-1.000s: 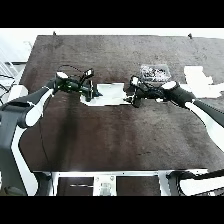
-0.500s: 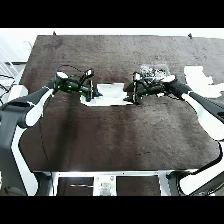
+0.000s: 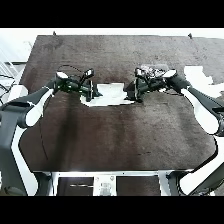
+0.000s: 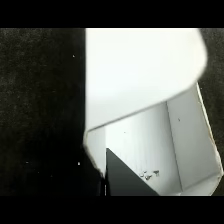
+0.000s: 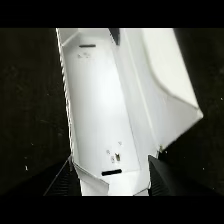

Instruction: Fold the box and place the chain.

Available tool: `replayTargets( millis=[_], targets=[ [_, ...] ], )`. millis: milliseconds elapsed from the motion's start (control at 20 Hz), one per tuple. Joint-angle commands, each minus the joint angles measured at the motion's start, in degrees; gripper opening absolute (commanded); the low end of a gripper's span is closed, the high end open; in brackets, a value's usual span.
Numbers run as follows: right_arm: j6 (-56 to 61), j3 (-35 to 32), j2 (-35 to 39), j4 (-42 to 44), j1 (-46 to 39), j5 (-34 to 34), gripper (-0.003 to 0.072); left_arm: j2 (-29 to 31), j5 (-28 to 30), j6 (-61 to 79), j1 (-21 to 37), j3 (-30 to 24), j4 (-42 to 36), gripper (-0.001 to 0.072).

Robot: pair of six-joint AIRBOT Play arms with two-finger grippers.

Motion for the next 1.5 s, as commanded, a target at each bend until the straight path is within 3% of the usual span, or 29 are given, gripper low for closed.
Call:
replayTargets(
  millis=[0, 150, 300, 550, 700, 900, 1150, 1450],
  targets=[
    [2.16, 0.52, 0.26, 0.33, 0.55, 1.38, 0.0574, -0.02, 0.00, 0.00, -0.02, 0.00, 0.00, 0.0020],
    [2.16, 0.48, 0.26, 0.63, 0.55, 0.00, 0.0575, -0.02, 0.00, 0.00, -0.02, 0.00, 0.00, 0.0020],
    [2.84, 0.35, 0.20, 0.55, 0.55, -1.18, 0.0627, -0.02, 0.00, 0.00, -0.02, 0.00, 0.00, 0.0020],
    [9.16, -0.04, 1.92, 0.35, -2.12, 11.21, 0.0622, -0.02, 0.00, 0.00, -0.02, 0.00, 0.00, 0.0020],
    [9.62, -3.32, 4.85, -3.39, -1.57, 11.23, 0.0612, -0.02, 0.00, 0.00, -0.02, 0.00, 0.00, 0.0020],
    [9.35, -9.81, 10.60, -9.07, 0.83, 0.76, 0.0612, -0.02, 0.00, 0.00, -0.02, 0.00, 0.00, 0.0020],
    [4.90, -15.13, 11.23, -9.05, 5.14, -12.79, 0.0624, -0.02, 0.00, 0.00, -0.02, 0.00, 0.00, 0.0020],
    [2.95, -17.44, 11.23, -8.87, 8.57, -20.94, 0.0624, -0.02, -0.02, 0.00, -0.02, 0.00, 0.00, 0.0020]
  ],
)
